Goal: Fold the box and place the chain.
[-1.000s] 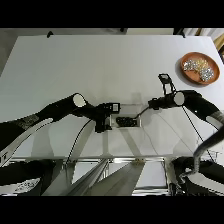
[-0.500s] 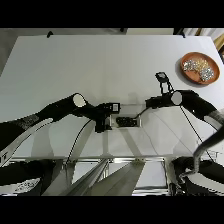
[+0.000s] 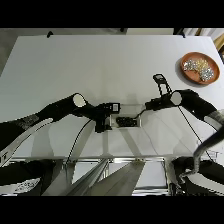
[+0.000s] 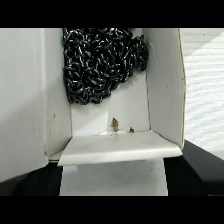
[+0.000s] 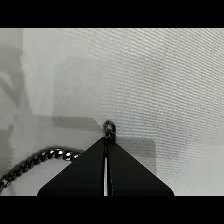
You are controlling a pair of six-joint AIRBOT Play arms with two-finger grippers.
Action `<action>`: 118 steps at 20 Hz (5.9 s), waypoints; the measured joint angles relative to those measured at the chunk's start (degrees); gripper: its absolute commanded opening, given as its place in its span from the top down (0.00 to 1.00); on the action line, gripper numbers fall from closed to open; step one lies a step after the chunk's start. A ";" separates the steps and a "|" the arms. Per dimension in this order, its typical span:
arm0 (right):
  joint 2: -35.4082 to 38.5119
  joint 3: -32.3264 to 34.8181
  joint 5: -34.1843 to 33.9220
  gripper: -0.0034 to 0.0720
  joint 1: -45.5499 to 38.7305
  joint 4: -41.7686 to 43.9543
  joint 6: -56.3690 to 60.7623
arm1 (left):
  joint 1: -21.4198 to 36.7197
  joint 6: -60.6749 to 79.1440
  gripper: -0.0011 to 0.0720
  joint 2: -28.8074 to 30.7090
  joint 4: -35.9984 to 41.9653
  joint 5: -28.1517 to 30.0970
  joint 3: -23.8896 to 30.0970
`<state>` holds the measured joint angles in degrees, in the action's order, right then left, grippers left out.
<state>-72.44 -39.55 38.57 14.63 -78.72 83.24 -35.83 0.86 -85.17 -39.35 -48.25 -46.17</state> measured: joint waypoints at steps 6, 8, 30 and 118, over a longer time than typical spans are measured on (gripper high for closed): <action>4.66 -0.39 0.39 0.79 0.00 -0.72 -1.01 | 0.00 0.00 0.97 0.00 0.00 0.00 0.00; 4.81 -0.37 1.92 0.60 0.00 -0.98 -1.20 | 0.00 0.00 0.97 0.00 0.00 0.00 0.00; 0.52 -1.07 5.70 0.93 0.04 -0.07 -2.10 | 0.00 0.00 0.97 0.00 0.00 0.02 0.00; -1.42 -20.98 38.10 0.55 9.99 21.57 -54.77 | 0.00 0.00 0.97 0.00 -0.02 0.00 0.00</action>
<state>-73.87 -60.53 76.66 24.62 -57.14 28.47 -35.83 0.86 -85.17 -39.38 -48.25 -46.17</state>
